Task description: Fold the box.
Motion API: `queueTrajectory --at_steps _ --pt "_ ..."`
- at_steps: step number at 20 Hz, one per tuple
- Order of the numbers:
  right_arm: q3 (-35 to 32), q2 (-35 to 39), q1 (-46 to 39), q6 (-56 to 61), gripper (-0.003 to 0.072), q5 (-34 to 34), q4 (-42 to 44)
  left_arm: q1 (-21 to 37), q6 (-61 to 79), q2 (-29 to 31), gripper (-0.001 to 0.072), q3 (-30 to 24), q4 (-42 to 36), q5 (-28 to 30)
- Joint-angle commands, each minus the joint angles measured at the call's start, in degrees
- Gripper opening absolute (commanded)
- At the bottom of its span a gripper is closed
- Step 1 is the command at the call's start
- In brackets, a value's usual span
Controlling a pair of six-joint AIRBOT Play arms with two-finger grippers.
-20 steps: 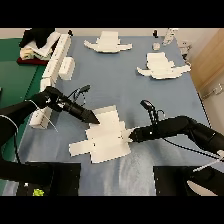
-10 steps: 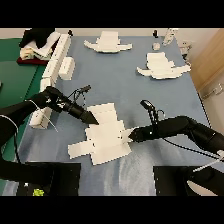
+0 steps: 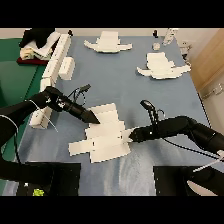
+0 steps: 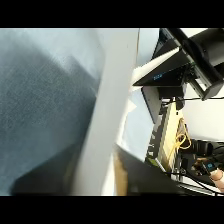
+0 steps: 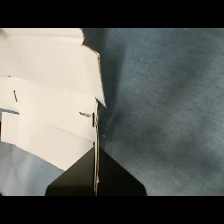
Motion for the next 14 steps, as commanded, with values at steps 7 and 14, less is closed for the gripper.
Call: queueTrajectory --at_steps 7,14 --pt "-0.02 0.04 0.02 -0.02 0.0002 0.04 -0.44 3.96 -0.13 -0.02 0.0211 1.22 0.74 -3.48" --pt "-0.02 0.04 0.02 -0.02 0.0002 0.07 -0.59 2.89 -0.20 -0.02 0.0188 1.05 3.54 -4.39"
